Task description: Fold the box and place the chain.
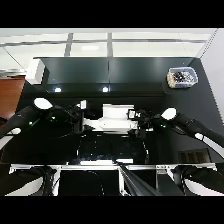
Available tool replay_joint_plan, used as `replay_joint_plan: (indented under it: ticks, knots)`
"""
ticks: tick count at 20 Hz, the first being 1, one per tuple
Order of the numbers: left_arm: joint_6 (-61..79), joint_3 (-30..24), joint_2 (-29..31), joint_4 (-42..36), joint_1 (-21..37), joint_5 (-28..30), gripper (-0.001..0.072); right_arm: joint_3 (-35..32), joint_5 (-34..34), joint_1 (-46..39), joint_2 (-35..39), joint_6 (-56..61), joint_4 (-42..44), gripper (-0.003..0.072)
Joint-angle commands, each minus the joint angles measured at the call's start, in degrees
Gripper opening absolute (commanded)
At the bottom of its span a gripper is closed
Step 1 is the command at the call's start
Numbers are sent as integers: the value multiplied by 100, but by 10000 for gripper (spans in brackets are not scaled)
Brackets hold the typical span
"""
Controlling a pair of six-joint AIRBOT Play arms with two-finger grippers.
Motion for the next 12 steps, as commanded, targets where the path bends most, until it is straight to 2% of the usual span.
replay_joint_plan:
  ticks: [1, 6, 7, 9, 10, 12]
  knots:
    - [361, -39, -273, 13, -354, 262, 695, -4, 2, 4, -2, 2, 0, 169]
    - [791, -39, -479, -625, -435, 382, 669, -4, 2, 4, -2, 2, 0, 169]
    - [850, -35, -479, -643, -435, 382, 586, -4, 2, 4, -2, 2, 0, 169]
    - [874, -35, -479, -649, -437, 352, 309, -4, 2, 2, -2, 2, 0, 169]
    - [883, -35, -483, -695, -437, 326, 220, -4, 2, 4, -2, 2, 0, 169]
    - [883, -35, -511, -946, -459, 319, 216, -4, 2, 4, -2, 2, 0, 169]
